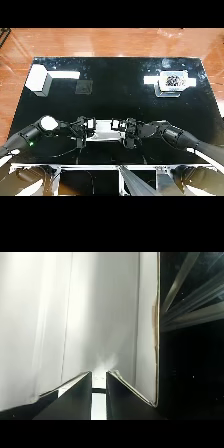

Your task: Fold the box and place the chain.

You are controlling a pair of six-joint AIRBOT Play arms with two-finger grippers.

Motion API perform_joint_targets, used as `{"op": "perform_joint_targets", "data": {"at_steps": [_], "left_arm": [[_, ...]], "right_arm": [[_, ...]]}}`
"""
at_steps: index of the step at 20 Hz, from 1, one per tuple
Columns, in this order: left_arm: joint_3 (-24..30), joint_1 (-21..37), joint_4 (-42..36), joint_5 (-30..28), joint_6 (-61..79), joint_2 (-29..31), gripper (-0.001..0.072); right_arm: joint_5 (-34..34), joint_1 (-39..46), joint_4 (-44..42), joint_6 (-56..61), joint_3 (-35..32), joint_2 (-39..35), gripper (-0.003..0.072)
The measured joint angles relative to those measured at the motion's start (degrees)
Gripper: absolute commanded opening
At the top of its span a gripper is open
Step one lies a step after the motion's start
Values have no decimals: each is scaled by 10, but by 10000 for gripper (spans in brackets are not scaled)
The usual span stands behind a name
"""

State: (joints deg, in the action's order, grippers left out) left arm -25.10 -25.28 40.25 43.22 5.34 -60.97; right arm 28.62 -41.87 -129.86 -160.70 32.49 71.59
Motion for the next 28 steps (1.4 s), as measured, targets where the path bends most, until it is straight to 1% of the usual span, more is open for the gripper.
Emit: {"op": "perform_joint_targets", "data": {"at_steps": [3,4,6,7,8,9,11,12,13,14,15,16,17,18,20,23,24,26,28], "left_arm": [[0,0,-3,3,0,-3,200],[0,0,-4,4,0,-4,222],[0,0,-5,7,0,-6,350],[0,0,-5,7,0,-7,390],[0,0,-5,7,-2,-7,405],[0,0,-5,7,-1,-7,398],[0,0,-5,9,-1,-8,317],[0,0,-5,12,-1,-8,367],[0,0,-5,14,-1,-8,493],[0,0,-5,15,-1,-8,512],[0,0,-5,16,-1,-8,425],[0,0,-5,19,-1,-8,241],[0,-1,-5,23,0,-8,35],[0,0,-4,24,1,-8,21],[-3,1,18,27,-21,0,20],[-8,28,75,57,-98,42,20],[-9,48,92,72,-126,64,21],[-10,106,115,102,-193,119,22],[-11,191,120,130,-282,179,22]], "right_arm": [[0,0,0,0,0,0,187],[0,0,0,0,0,0,187],[0,0,0,0,0,0,187],[0,0,0,0,0,0,186],[0,0,0,0,0,0,187],[0,0,0,0,0,0,187],[-1,0,0,0,0,0,186],[-1,0,0,0,0,0,187],[-1,0,0,0,0,0,186],[0,0,0,0,0,0,187],[0,0,1,0,0,0,187],[0,0,1,0,0,0,186],[-1,0,1,0,0,0,187],[-1,0,0,0,0,0,187],[-1,0,0,0,0,0,186],[-1,0,0,0,0,0,186],[-1,0,0,0,0,0,186],[-1,0,0,0,0,0,186],[-1,0,0,0,0,0,186]]}}
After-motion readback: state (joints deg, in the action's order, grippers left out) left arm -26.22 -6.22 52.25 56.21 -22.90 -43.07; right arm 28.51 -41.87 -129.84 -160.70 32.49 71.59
